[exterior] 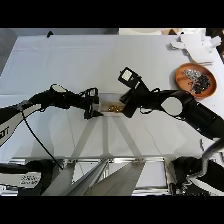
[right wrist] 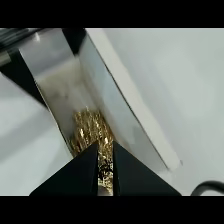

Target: Fold the box and place the chain.

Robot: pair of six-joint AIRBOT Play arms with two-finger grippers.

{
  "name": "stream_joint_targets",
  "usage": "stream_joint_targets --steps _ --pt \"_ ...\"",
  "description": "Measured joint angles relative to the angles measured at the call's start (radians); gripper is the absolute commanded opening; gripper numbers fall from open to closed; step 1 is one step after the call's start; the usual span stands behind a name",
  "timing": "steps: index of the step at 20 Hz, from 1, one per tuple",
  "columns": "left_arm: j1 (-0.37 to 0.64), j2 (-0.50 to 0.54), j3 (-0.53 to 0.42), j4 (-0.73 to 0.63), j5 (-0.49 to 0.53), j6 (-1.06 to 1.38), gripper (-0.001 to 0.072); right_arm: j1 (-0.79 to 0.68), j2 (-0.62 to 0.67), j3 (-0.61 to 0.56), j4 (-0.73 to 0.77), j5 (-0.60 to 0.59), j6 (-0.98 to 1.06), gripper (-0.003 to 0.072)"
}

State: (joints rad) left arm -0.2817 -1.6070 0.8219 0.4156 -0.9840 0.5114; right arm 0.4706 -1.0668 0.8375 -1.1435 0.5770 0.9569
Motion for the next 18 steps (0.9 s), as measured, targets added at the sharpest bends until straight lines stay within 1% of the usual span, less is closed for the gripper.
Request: stream_joint_targets --steps 3,4,6,7,10,12,15,18 --pt "0.0 0.0 0.0 0.0 0.0 0.0 0.0256 0.036 -0.022 0.008 -0.001 -0.062 0.04 0.0015" --pt "0.0 0.0 0.0 0.0 0.0 0.0 0.0256 0.042 -0.029 0.008 -0.002 -0.062 0.045 0.0079" --pt "0.0 0.0 0.0 0.0 0.0 0.0 0.0256 0.049 -0.039 0.01 -0.003 -0.049 0.055 0.0309" --pt "0.0 0.0 0.0 0.0 0.0 0.0 0.0256 0.052 -0.043 0.01 -0.006 -0.039 0.057 0.0333" --pt "0.0 0.0 0.0 0.0 0.0 0.0 0.0256 0.048 -0.048 0.011 -0.021 -0.02 0.059 0.0335" --pt "0.0 0.0 0.0 0.0 0.0 0.0 0.0256 0.015 -0.049 0.011 -0.015 -0.005 0.043 0.0335" --pt "0.0 0.0 0.0 0.0 0.0 0.0 0.0256 -0.087 -0.05 0.011 0.073 0.056 -0.041 0.0335" --pt "0.0 0.0 0.0 0.0 0.0 0.0 0.0256 -0.22 -0.053 0.011 0.164 0.145 -0.208 0.0335"
